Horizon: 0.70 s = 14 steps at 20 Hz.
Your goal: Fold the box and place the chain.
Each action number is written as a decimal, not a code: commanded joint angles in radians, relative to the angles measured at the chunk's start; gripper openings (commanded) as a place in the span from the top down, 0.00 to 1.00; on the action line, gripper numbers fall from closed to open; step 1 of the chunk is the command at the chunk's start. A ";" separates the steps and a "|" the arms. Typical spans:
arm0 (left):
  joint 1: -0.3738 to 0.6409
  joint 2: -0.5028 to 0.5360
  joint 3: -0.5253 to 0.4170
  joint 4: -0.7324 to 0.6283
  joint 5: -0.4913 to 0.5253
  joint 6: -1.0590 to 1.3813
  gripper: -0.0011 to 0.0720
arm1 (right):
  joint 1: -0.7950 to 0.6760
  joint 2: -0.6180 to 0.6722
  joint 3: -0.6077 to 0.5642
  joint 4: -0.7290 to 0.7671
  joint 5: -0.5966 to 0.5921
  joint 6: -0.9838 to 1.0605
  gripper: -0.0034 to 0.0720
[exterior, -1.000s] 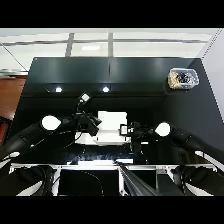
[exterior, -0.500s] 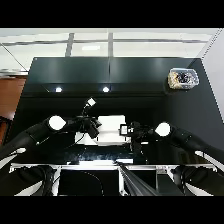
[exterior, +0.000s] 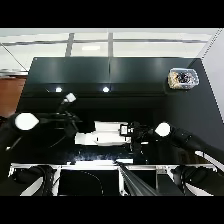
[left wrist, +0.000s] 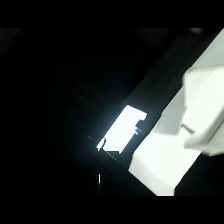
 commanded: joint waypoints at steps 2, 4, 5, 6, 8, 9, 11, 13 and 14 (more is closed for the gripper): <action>0.224 0.124 -0.054 -0.092 -0.250 0.211 0.94 | 0.000 -0.001 -0.001 0.001 0.000 0.001 0.33; 0.245 0.124 -0.101 -0.173 -0.253 0.250 0.66 | 0.000 -0.001 -0.001 0.001 0.000 0.001 0.33; 0.235 0.123 -0.127 -0.184 -0.218 0.261 0.29 | 0.000 -0.001 -0.001 0.001 0.000 0.001 0.33; 0.217 0.123 -0.155 -0.190 -0.174 0.283 0.01 | 0.000 -0.001 -0.001 0.001 0.000 0.001 0.33; 0.165 0.121 -0.197 -0.193 -0.124 0.391 0.02 | 0.000 -0.001 -0.001 0.001 0.000 0.001 0.33; 0.127 0.115 -0.205 -0.193 -0.113 0.434 0.02 | 0.000 -0.001 -0.001 0.001 0.000 0.001 0.33; 0.044 0.095 -0.205 -0.209 -0.076 0.449 0.02 | 0.000 -0.001 -0.001 0.001 0.000 0.001 0.33; -0.044 0.075 -0.205 -0.219 0.003 0.454 0.02 | 0.000 -0.001 -0.001 0.001 0.000 0.001 0.33; -0.089 0.061 -0.205 -0.219 0.057 0.454 0.02 | 0.000 -0.001 -0.001 0.001 0.000 0.001 0.33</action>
